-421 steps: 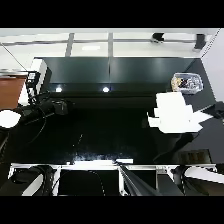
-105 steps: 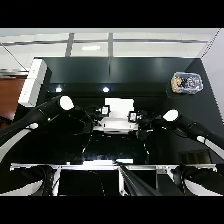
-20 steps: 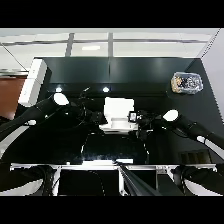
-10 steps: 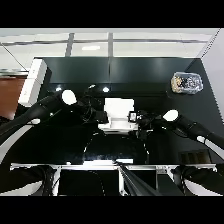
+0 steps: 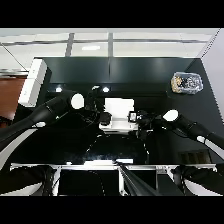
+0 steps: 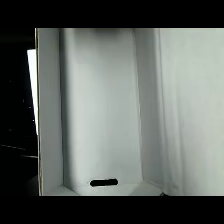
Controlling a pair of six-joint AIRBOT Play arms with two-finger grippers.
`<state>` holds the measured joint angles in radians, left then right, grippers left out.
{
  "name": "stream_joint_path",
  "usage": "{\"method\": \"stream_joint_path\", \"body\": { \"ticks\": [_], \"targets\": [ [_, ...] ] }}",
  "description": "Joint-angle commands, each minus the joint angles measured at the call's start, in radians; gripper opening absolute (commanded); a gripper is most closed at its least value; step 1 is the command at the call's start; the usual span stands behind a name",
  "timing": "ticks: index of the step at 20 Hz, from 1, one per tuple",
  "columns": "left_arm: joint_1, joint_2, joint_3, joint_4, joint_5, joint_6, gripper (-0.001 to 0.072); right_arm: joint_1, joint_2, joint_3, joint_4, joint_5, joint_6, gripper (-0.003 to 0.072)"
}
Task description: Fold the box and place the chain.
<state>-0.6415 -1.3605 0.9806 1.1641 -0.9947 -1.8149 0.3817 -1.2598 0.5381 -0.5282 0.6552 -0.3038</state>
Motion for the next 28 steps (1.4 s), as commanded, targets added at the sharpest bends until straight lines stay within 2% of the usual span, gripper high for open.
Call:
{"method": "stream_joint_path", "body": {
  "ticks": [1, 7, 9, 11, 16, 20, 23, 25, 28],
  "targets": [
    [-0.031, -0.001, 0.003, 0.014, 0.004, -0.054, 0.0503, 0.001, -0.001, 0.000, 0.002, -0.002, 0.002, 0.0247],
    [-0.049, -0.001, 0.003, 0.018, 0.045, -0.082, 0.0494, 0.001, -0.001, 0.000, 0.001, -0.002, 0.001, 0.0247],
    [-0.049, -0.001, 0.003, 0.022, 0.053, -0.085, 0.0388, 0.001, -0.001, 0.000, 0.001, -0.002, 0.001, 0.0247],
    [-0.053, -0.001, 0.003, 0.051, 0.052, -0.108, 0.0349, 0.001, -0.001, 0.000, 0.001, -0.002, 0.001, 0.0246],
    [-0.090, -0.008, 0.003, 0.164, 0.049, -0.203, 0.0349, 0.001, -0.001, 0.000, 0.002, -0.002, 0.002, 0.0247],
    [-0.108, -0.053, 0.011, 0.190, 0.041, -0.244, 0.0349, 0.001, -0.001, 0.000, 0.002, -0.002, 0.001, 0.0247],
    [-0.114, -0.101, 0.048, 0.253, 0.005, -0.292, 0.0350, 0.001, -0.001, 0.000, 0.002, -0.002, 0.001, 0.0247],
    [-0.113, -0.138, 0.091, 0.287, -0.064, -0.312, 0.0349, 0.001, -0.001, 0.000, 0.002, -0.002, 0.001, 0.0247],
    [-0.117, -0.186, 0.157, 0.297, -0.109, -0.342, 0.0349, 0.001, -0.001, 0.000, 0.001, -0.002, 0.001, 0.0246]
  ]
}}
